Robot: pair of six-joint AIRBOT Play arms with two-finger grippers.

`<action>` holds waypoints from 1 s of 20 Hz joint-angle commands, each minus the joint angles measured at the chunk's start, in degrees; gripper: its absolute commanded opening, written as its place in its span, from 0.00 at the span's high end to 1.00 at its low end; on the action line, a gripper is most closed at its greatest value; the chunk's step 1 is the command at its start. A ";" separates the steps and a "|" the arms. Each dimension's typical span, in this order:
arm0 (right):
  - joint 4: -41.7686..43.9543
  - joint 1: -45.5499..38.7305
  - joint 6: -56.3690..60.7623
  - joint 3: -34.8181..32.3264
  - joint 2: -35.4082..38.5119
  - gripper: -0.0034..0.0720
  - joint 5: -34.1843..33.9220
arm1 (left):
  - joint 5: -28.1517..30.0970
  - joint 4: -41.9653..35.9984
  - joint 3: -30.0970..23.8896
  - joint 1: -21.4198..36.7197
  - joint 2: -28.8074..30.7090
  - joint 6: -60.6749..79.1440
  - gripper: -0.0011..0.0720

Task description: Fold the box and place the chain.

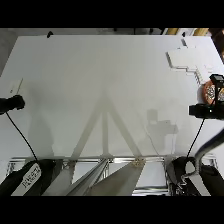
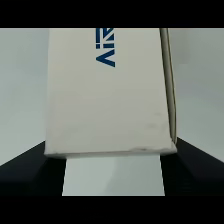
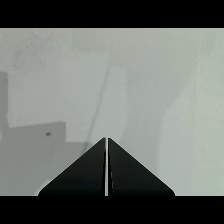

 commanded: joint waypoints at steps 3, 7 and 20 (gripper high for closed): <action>0.02 -0.04 0.00 0.04 0.04 0.93 0.02 | -1.46 2.51 -0.04 6.14 -4.74 -5.16 0.36; 0.02 -0.04 0.00 0.04 0.04 0.93 0.02 | -1.60 2.45 -0.04 6.05 -7.39 -5.18 0.16; 0.02 -0.04 0.00 0.04 0.04 0.93 0.02 | -1.68 1.07 -0.04 5.86 3.76 -6.45 0.03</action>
